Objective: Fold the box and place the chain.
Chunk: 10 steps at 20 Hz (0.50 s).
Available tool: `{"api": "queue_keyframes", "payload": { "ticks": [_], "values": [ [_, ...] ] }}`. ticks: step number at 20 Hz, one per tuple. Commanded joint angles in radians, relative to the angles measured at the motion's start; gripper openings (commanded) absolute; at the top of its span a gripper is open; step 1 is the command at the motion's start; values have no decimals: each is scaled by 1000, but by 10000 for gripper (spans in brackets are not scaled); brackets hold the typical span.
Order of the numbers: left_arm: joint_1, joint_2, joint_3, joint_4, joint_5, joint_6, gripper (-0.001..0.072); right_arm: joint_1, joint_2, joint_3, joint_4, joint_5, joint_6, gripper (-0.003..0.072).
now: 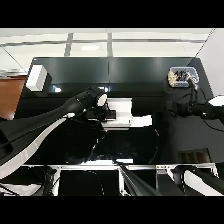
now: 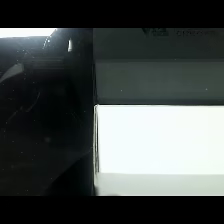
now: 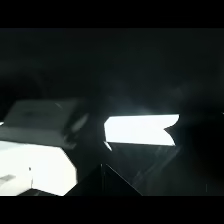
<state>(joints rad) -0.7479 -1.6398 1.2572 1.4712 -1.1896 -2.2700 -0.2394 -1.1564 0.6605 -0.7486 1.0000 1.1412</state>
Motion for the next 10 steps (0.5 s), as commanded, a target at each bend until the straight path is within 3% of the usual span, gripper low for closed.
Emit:
{"api": "queue_keyframes", "payload": {
  "ticks": [1,6,10],
  "values": [
    [0,0,0,2,0,0,24,-48,-114,-16,46,150,97,14],
    [1,0,0,5,1,0,25,105,-264,-16,105,192,1,14],
    [1,0,0,5,0,0,25,227,-331,-14,399,173,-250,14]
  ]
}}
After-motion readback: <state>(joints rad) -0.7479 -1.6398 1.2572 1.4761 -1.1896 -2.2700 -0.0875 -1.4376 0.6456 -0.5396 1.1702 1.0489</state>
